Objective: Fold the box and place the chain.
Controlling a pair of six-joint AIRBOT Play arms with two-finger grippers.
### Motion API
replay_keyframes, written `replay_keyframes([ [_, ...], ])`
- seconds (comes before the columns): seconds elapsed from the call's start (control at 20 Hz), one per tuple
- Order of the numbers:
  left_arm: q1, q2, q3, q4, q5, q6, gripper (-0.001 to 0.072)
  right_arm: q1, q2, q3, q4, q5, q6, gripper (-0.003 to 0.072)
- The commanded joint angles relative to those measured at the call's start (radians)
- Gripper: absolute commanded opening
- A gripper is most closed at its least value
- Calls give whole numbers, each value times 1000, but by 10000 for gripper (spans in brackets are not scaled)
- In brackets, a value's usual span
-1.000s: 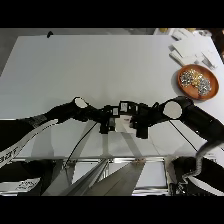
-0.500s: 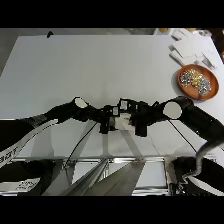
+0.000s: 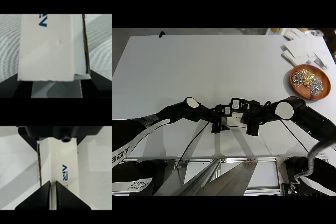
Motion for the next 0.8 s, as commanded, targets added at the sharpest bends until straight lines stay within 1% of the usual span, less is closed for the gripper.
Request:
replay_keyframes([
  [0.0,0,1,0,2,-3,2,89,0,0,0,-37,-6,13,45],
  [0.2,0,1,0,2,-3,2,89,0,-4,-13,-37,-14,16,46],
  [0.35,0,1,0,2,-3,2,89,0,-6,-39,-35,-5,16,64],
  [0.4,0,1,0,2,-3,2,89,0,-6,-44,-35,0,16,87],
  [0.45,0,1,0,2,-3,2,89,0,-6,-47,-35,5,16,148],
  [0.5,0,1,0,2,-3,2,89,0,-6,-47,-31,9,16,179],
  [0.55,0,1,0,2,-3,2,89,0,-6,-47,-30,7,16,177],
  [0.6,0,1,0,2,-3,2,89,0,-6,-47,-34,-3,16,154],
  [0.65,0,1,0,2,-3,2,89,0,-3,-47,-42,-16,16,78],
  [0.7,0,1,0,2,-3,2,89,0,2,-47,-51,-29,17,55],
  [0.75,0,1,0,2,-3,2,89,0,12,-47,-52,-41,17,55],
])
